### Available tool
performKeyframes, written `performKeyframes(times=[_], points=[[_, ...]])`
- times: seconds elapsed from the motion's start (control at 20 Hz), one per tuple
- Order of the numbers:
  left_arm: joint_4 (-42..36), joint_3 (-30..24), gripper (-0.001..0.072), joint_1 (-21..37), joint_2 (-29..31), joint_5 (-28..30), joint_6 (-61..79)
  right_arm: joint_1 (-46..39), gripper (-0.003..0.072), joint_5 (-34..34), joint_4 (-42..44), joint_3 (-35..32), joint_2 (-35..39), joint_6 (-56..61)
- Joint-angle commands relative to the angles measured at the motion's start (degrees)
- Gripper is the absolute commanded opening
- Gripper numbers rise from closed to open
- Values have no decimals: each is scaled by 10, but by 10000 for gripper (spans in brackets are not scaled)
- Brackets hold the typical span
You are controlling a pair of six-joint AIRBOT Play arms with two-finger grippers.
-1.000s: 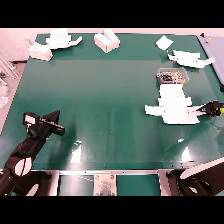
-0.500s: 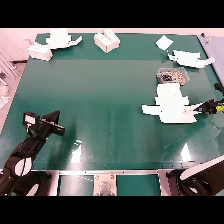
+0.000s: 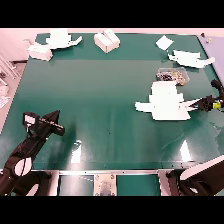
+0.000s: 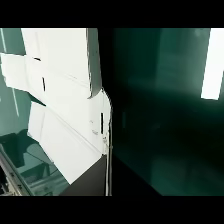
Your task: Fold the box and place the chain.
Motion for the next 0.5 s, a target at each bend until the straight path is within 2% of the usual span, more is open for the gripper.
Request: performKeyframes(times=[0.0, 0.2, 0.45], points=[[0, 0, 21, 0, 0, 3, 0, 30, 5, 4, 26, -41, 30, 3], [0, 0, 21, 0, 0, 4, 0, 88, 4, -8, 56, -137, 84, 0], [0, 0, 21, 0, 0, 4, 0, 172, 4, -145, 141, -265, 170, -3]])
